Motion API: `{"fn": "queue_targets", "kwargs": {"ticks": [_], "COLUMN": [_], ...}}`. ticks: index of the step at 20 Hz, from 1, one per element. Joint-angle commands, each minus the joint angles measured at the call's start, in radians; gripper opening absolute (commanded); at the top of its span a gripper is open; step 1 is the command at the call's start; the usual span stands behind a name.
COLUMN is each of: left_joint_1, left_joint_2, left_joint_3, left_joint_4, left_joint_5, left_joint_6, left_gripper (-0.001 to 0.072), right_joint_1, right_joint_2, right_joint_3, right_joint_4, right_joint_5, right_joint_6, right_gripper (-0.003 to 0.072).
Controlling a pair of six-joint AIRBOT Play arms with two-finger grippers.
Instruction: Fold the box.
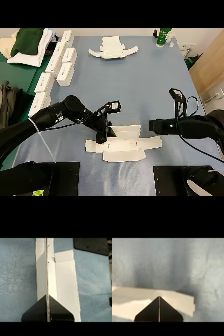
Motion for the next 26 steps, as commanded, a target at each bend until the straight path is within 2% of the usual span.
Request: {"fn": "queue_targets", "kwargs": {"ticks": [1, 4, 6, 8, 10, 11, 13, 16, 20, 23, 26], "left_joint_1": [0.0, 0.0, 0.0, 0.0, 0.0, 0.0, 0.0, 0.0, 0.0, 0.0, 0.0], "left_joint_2": [0.0, 0.0, 0.0, 0.0, 0.0, 0.0, 0.0, 0.0, 0.0, 0.0, 0.0], "left_joint_3": [0.0, 0.0, 0.0, 0.0, 0.0, 0.0, 0.0, 0.0, 0.0, 0.0, 0.0], "left_joint_4": [0.003, 0.003, 0.003, 0.003, 0.003, 0.003, 0.003, 0.003, 0.003, 0.003, 0.003], "left_joint_5": [-0.003, -0.003, -0.003, -0.003, -0.003, -0.002, -0.003, -0.003, -0.003, -0.002, -0.003], "left_joint_6": [0.001, 0.001, 0.001, 0.001, 0.001, 0.001, 0.001, 0.001, 0.0, 0.001, 0.001], "left_gripper": [0.0015, 0.0015, 0.0015, 0.0015, 0.0015, 0.0014, 0.0015, 0.0015, 0.0015, 0.0015, 0.0015], "right_joint_1": [0.1, 0.326, 0.511, 0.668, 0.774, 0.808, 0.849, 0.855, 0.854, 0.853, 0.853], "right_joint_2": [0.102, 0.189, 0.202, 0.175, 0.102, 0.055, -0.062, -0.218, -0.328, -0.335, -0.306], "right_joint_3": [-0.003, -0.01, -0.01, -0.011, -0.021, -0.029, -0.037, -0.037, -0.037, -0.037, -0.036], "right_joint_4": [0.061, 0.066, 0.025, -0.127, -0.264, -0.297, -0.341, -0.376, -0.396, -0.54, -0.726], "right_joint_5": [-0.197, -0.285, -0.262, -0.197, -0.1, -0.054, 0.009, 0.083, 0.166, 0.198, 0.163], "right_joint_6": [-0.02, -0.051, -0.211, -0.351, -0.449, -0.473, -0.536, -0.523, -0.495, -0.319, -0.045], "right_gripper": [0.0004, 0.0004, 0.0004, 0.0034, 0.0467, 0.0543, 0.0552, 0.0552, 0.0552, 0.0551, 0.0552]}}
